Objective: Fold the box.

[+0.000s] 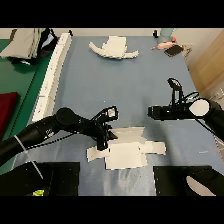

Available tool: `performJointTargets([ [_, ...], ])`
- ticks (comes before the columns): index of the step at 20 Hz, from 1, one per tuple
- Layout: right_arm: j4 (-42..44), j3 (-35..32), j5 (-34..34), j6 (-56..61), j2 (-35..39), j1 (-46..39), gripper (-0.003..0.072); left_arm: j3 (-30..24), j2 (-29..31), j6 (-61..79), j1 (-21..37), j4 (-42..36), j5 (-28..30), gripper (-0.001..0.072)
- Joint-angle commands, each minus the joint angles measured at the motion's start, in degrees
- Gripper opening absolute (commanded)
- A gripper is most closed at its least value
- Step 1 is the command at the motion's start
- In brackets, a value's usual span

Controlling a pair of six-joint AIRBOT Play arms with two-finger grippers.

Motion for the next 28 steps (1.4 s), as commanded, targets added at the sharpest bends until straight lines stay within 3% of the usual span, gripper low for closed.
performJointTargets([
  [1, 0.0, 0.0, 0.1, -0.6, 0.0, 0.0, 0.0004, -1.4, 2.1, -0.3, -1.7, 0.5, 2.8, 0.0013],
  [8, -0.1, 0.0, 0.0, -1.0, 0.0, 0.1, 0.0004, -5.8, 2.1, 1.7, -5.6, 0.9, 7.9, 0.0015],
  [22, 0.0, 0.0, 0.3, -1.7, 0.0, 0.1, 0.0004, -7.1, 2.1, 1.9, -5.6, 2.2, 4.5, 0.0017],
  [28, -1.0, 0.0, 7.1, -1.7, 2.6, 0.1, 0.0004, -7.1, 2.1, 1.9, -5.6, 2.6, 4.4, 0.0018],
])
